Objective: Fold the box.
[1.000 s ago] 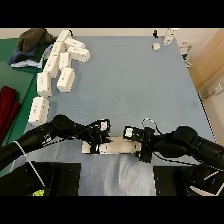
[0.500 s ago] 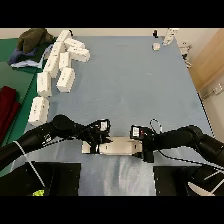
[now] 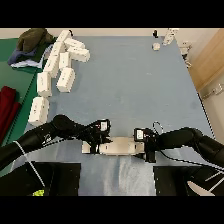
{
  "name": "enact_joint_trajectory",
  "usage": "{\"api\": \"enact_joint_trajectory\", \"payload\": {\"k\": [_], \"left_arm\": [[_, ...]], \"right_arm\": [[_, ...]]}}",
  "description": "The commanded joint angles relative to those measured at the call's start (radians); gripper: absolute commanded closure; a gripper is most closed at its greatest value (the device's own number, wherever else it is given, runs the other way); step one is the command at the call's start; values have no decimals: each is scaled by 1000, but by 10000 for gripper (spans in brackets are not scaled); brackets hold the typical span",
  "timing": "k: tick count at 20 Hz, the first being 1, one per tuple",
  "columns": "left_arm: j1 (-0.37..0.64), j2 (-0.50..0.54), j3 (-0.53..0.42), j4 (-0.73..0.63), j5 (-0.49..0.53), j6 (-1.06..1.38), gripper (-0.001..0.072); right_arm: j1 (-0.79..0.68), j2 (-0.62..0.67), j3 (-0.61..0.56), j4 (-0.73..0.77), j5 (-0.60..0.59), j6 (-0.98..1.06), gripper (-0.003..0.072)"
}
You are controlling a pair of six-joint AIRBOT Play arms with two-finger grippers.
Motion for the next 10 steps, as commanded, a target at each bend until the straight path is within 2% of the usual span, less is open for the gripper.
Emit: {"api": "enact_joint_trajectory", "payload": {"k": [1, 6, 10], "left_arm": [[1, 0, 0, 0, 0, 0, 695], [1, 0, 0, 0, 0, 0, 695], [1, 0, 0, 0, 0, 0, 695]], "right_arm": [[-9, -11, -18, 28, 19, -62, -27], [16, -17, -20, 2, 66, -62, -29], [16, -69, -19, 0, 95, -62, -29]]}}
